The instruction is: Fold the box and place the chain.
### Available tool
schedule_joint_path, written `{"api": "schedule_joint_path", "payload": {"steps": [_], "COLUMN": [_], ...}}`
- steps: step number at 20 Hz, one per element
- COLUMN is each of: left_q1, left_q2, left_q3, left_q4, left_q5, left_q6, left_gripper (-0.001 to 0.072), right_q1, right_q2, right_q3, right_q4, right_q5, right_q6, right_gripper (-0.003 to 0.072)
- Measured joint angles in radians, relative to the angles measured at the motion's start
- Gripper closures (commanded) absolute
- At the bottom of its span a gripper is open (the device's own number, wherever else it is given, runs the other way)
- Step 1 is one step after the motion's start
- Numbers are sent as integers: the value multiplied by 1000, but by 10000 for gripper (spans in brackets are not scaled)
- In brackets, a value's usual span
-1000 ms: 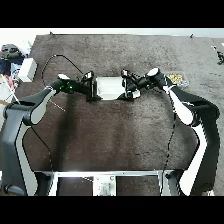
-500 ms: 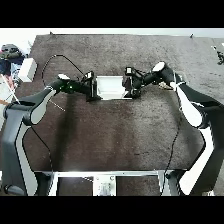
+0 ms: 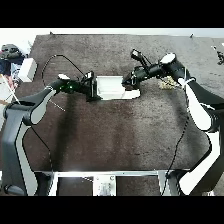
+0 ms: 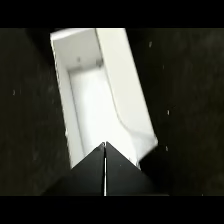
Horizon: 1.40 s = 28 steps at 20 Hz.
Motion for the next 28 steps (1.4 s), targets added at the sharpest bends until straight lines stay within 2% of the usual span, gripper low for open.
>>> {"api": "schedule_joint_path", "payload": {"steps": [8,12,22,28], "left_q1": [0,0,0,0], "left_q2": [0,0,0,0], "left_q3": [0,0,0,0], "left_q4": [-1,-1,-1,0], "left_q5": [0,1,2,-1], "left_q6": [-1,-1,-1,0], "left_gripper": [424,424,424,424], "right_q1": [36,38,39,25], "right_q2": [-51,-72,-108,-23], "right_q3": [0,0,1,2], "right_q4": [57,56,53,46], "right_q5": [-221,-282,-310,-267], "right_q6": [-27,-31,-31,-25], "right_gripper": [676,676,676,675]}}
